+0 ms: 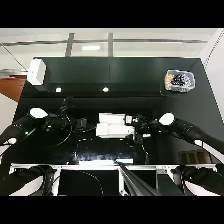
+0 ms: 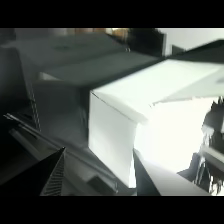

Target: Fold the box and place the chain.

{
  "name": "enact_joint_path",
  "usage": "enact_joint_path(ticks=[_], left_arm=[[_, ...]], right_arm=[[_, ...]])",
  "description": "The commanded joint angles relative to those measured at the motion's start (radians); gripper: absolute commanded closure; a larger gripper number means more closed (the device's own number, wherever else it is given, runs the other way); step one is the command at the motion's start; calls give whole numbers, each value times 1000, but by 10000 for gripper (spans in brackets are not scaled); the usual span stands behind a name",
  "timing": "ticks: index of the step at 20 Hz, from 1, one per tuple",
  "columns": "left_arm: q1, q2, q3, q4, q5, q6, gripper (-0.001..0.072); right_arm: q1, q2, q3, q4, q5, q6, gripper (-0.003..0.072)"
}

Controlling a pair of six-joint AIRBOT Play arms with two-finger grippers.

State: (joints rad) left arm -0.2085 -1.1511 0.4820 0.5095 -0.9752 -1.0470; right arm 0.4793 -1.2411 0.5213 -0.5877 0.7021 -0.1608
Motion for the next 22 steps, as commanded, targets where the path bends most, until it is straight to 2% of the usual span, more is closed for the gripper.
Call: enact_joint_path(ticks=[1,4,15,18,22], left_arm=[[-38,-1,5,1,-18,0,195],[-65,-1,5,2,-16,0,195],[-61,0,5,-1,-18,0,196],[-69,0,5,-40,37,-1,196],[-156,0,10,-43,142,-5,197]], right_arm=[[1,-1,0,0,0,0,270],[1,-1,0,0,0,0,270],[1,-1,0,0,0,0,270],[1,-1,0,0,0,0,270],[1,-1,0,0,1,0,270]])
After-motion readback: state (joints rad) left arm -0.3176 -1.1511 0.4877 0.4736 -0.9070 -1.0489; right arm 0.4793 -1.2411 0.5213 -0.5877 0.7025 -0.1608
